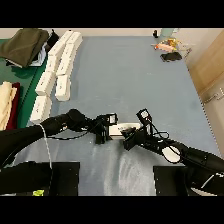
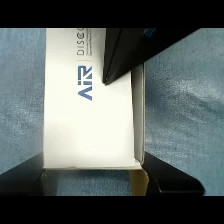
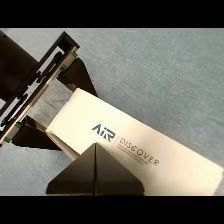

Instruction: Fold the box.

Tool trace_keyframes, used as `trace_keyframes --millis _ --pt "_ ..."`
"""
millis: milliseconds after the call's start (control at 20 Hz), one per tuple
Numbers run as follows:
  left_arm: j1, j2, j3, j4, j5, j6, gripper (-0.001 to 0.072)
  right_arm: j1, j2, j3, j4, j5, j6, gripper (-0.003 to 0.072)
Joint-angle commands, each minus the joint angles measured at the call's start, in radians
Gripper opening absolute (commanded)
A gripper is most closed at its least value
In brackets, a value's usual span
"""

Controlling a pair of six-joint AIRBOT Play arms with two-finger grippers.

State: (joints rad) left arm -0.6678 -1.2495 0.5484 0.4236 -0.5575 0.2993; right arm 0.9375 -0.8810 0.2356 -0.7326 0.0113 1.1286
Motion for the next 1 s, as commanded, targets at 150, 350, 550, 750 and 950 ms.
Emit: trace_keyframes --millis 150,350,550,750,950 --pt "0.0 0.001 0.001 0.0 0.0 -0.002 0.0439 -0.001 0.126 0.0 0.0 -0.055 0.0 0.0006" --pt "0.0 0.001 0.001 0.0 0.0 -0.002 0.0439 -0.002 0.172 0.0 -0.008 -0.055 -0.004 0.0006" --pt "0.0 0.001 0.001 0.0 0.0 -0.002 0.0439 -0.002 0.169 0.0 -0.008 -0.035 -0.004 0.0006" --pt "0.0 0.001 0.001 0.0 0.0 -0.002 0.0439 -0.002 0.105 -0.002 -0.007 0.008 -0.003 0.0006" --pt "0.0 0.001 0.001 0.0 0.0 -0.002 0.0439 -0.001 0.018 -0.002 -0.007 0.042 -0.003 0.0006"
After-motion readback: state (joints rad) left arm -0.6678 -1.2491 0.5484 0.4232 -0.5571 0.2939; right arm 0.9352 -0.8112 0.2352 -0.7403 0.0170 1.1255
